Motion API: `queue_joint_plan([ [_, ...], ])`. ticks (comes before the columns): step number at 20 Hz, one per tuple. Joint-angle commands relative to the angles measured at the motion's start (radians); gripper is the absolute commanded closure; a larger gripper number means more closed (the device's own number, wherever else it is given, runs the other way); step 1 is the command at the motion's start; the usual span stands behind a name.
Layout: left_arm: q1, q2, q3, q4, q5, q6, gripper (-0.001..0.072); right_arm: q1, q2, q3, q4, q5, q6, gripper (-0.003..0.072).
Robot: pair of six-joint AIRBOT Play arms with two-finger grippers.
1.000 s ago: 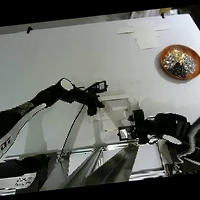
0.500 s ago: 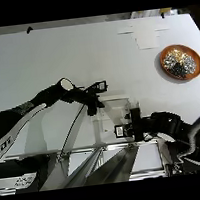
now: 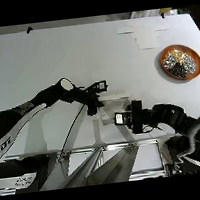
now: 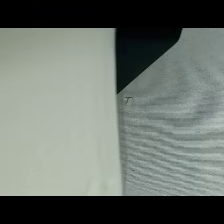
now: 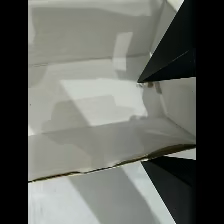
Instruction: Fold the box and place the chain.
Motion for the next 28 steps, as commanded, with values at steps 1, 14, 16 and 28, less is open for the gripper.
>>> queue_joint_plan([
  [1,-0.001,0.0,0.0,0.0,-0.003,0.0,0.07,-0.054,0.0,0.034,0.027,0.021,-0.018,0.0216],
  [14,0.0,0.0,0.0,0.0,-0.006,0.0,0.07,-0.279,-0.002,0.037,0.225,0.044,-0.32,0.0216],
  [16,0.0,0.0,0.0,0.0,-0.005,0.0,0.07,-0.313,-0.002,0.037,0.259,0.057,-0.378,0.0215],
  [28,0.0,0.0,0.0,0.0,-0.006,0.0,0.07,-0.397,0.0,0.037,0.424,0.124,-0.615,0.0214],
])
